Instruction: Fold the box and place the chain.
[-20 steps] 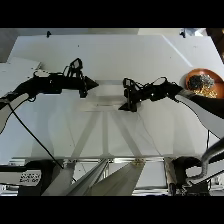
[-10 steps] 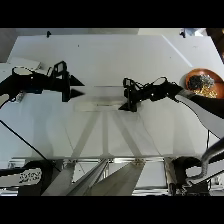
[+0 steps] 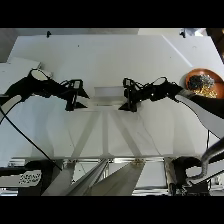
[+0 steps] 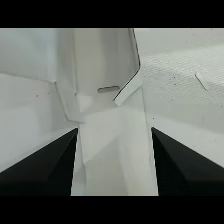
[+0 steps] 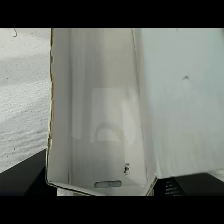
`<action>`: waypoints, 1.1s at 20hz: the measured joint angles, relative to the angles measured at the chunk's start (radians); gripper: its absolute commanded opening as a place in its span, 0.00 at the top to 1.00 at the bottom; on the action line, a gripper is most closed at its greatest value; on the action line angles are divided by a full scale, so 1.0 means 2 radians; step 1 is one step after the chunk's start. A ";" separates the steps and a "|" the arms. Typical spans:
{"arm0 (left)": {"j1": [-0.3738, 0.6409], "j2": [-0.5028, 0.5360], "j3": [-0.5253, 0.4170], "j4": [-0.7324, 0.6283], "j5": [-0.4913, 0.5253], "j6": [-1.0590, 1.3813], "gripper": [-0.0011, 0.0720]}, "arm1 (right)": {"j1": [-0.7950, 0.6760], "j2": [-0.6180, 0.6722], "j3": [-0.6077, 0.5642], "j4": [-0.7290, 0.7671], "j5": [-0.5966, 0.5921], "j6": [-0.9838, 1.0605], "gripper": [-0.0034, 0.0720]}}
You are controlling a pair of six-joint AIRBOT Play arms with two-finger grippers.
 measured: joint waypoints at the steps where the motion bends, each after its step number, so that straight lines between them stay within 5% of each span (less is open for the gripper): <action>1: -0.005 -0.004 0.000 0.001 0.003 0.000 0.28 | 0.000 0.000 0.000 0.000 0.000 0.000 0.27; 15: -0.009 -0.022 0.000 0.028 0.032 -0.004 0.28 | 0.000 0.000 0.000 0.000 0.000 0.000 0.27; 22: -0.008 -0.023 0.000 -0.031 0.055 0.003 0.28 | 0.000 0.000 0.000 0.000 0.000 0.000 0.27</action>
